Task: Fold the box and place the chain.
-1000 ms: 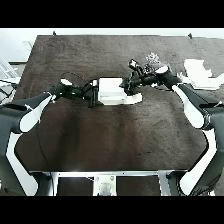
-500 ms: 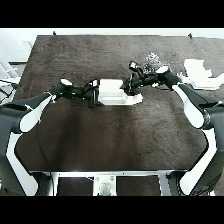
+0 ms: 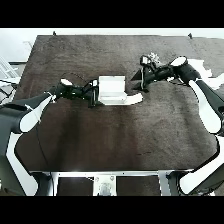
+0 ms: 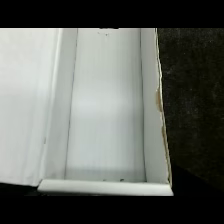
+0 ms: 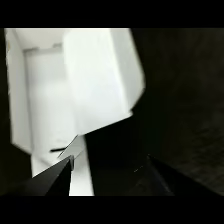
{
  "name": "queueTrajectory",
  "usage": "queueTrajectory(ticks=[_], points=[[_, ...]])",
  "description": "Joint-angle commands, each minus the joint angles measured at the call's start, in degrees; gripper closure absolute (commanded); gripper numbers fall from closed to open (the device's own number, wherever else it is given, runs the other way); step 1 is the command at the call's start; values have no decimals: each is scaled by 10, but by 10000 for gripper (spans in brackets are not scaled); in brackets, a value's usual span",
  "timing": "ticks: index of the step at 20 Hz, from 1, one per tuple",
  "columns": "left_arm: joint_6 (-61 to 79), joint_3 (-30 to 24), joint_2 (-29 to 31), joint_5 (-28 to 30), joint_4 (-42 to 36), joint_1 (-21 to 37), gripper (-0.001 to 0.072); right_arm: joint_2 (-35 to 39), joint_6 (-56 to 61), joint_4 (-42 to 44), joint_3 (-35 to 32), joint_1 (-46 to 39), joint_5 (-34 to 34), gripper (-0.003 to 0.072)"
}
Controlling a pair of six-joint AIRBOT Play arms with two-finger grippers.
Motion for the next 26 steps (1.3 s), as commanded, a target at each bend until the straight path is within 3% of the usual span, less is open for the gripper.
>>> queueTrajectory(ticks=[1, 8, 10, 11, 13, 14, 22, 26], points=[[0, 0, 0, 0, 0, 0, 420, 4, -21, -53, -37, 7, 5, 122], [0, 0, 0, 0, 0, 0, 420, -4, -30, -53, -73, 46, -34, 130], [0, 0, 0, 0, 0, 0, 420, -10, -29, -48, -73, 52, -48, 307], [0, 0, 0, 0, 0, 0, 420, -11, -26, -47, -73, 56, -47, 310], [0, 0, 0, 0, 0, 0, 420, -12, -27, -45, -73, 64, -48, 416], [0, 0, 0, 0, 0, 0, 420, -12, -28, -37, -73, 67, -49, 428], [0, 0, 0, 0, 0, 0, 419, -29, -28, 3, -73, 89, -85, 425], [0, 0, 0, 0, 0, 0, 420, -35, -28, 3, -73, 89, -95, 187]])
